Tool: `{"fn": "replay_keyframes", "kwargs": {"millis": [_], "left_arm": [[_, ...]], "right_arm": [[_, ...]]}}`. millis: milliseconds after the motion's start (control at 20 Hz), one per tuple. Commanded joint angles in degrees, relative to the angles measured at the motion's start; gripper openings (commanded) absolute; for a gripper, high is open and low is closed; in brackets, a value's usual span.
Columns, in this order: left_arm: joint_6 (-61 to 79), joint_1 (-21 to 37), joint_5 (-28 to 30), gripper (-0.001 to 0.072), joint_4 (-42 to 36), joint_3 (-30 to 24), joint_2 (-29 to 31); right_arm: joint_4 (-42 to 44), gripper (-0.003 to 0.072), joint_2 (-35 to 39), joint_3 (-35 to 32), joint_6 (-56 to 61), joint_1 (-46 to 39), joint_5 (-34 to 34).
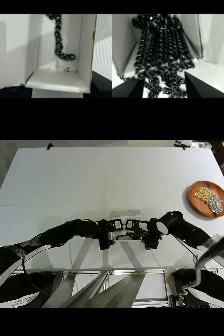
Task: Fold the box and place the chain.
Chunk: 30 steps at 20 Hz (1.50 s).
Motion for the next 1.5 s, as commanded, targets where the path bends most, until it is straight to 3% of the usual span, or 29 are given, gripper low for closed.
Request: {"fn": "replay_keyframes", "kwargs": {"millis": [0, 100, 400, 850, 1100, 1300, 1450], "left_arm": [[0.0, 0.0, 0.0, 0.0011, 0.0, 0.0, 0.0], [0.0, 0.0, 0.0, 0.0011, 0.0, 0.0, 0.0], [0.0, 0.0, 0.0, 0.0011, 0.0, 0.0, 0.0], [0.0, 0.0, 0.0, 0.0011, 0.0, 0.0, 0.0], [0.0, 0.0, 0.0, 0.0011, 0.0, 0.0, 0.0], [0.0, 0.0, 0.0, 0.0011, 0.0, 0.0, 0.0], [0.0, 0.0, 0.0, 0.0011, 0.0, 0.0, 0.0]], "right_arm": [[0.0, 0.0436, -1.2, 0.0, 1.0, -0.7, 0.9], [0.0, 0.0376, -1.2, 0.0, 0.9, -0.7, 0.9], [0.2, 0.0016, -1.1, 0.0, 0.9, -0.7, 4.5], [0.2, 0.0015, 7.7, 0.0, 7.4, -0.7, 5.5], [2.2, 0.0015, 19.5, 0.8, 15.0, -0.7, -1.0], [13.5, 0.0015, 28.8, 2.4, 18.6, -0.6, -9.8], [25.2, 0.0015, 30.5, 2.4, 17.5, -0.6, -14.8]]}}
